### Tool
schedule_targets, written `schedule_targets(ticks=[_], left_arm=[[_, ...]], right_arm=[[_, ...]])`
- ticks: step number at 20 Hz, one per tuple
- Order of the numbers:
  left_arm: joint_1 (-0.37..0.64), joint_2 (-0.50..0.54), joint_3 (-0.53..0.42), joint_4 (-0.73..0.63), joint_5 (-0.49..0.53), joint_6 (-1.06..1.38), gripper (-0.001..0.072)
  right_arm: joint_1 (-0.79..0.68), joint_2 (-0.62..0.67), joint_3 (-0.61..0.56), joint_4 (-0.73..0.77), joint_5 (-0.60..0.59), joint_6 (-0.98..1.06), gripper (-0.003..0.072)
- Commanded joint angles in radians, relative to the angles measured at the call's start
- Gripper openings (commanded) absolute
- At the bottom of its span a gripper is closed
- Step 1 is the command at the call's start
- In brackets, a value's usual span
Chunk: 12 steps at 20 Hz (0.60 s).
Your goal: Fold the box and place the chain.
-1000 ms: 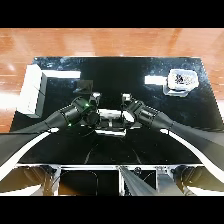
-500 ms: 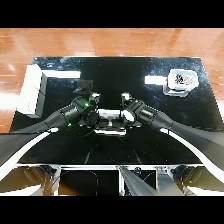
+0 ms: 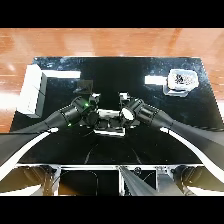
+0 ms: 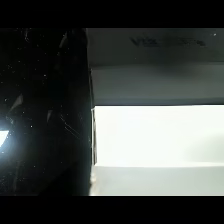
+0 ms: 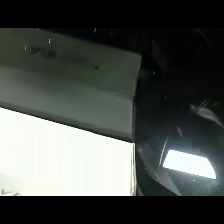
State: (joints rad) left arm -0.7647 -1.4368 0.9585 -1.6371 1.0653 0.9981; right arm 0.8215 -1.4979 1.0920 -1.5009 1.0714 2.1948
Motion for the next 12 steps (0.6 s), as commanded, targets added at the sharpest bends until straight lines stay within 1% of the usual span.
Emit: schedule_targets(ticks=[1,4,7,9,10,11,12], left_arm=[[0.0,-0.001,0.0,-0.003,0.001,-0.003,0.0021],[0.0,-0.001,0.0,-0.003,0.001,-0.003,0.0022],[0.0,-0.001,0.0,-0.006,0.005,-0.003,0.0022],[0.0,-0.001,0.0,-0.006,0.007,-0.003,0.0022],[0.0,-0.001,0.0,-0.006,0.007,-0.003,0.0022],[0.0,-0.001,0.0,-0.006,0.007,-0.003,0.0022],[0.0,-0.001,0.0,-0.006,0.007,-0.003,0.0022]], right_arm=[[-0.002,0.001,0.022,-0.023,0.045,0.004,0.0388],[-0.003,0.001,0.021,-0.023,0.071,0.004,0.0387],[-0.002,-0.001,0.017,-0.029,0.073,0.003,0.0386],[-0.002,-0.001,0.017,-0.045,0.069,0.0,0.0305],[-0.002,-0.001,0.017,-0.045,0.069,0.0,0.0301],[-0.002,-0.001,0.017,-0.045,0.068,-0.009,0.0204],[0.0,-0.001,0.017,-0.044,0.064,-0.011,0.0197]])
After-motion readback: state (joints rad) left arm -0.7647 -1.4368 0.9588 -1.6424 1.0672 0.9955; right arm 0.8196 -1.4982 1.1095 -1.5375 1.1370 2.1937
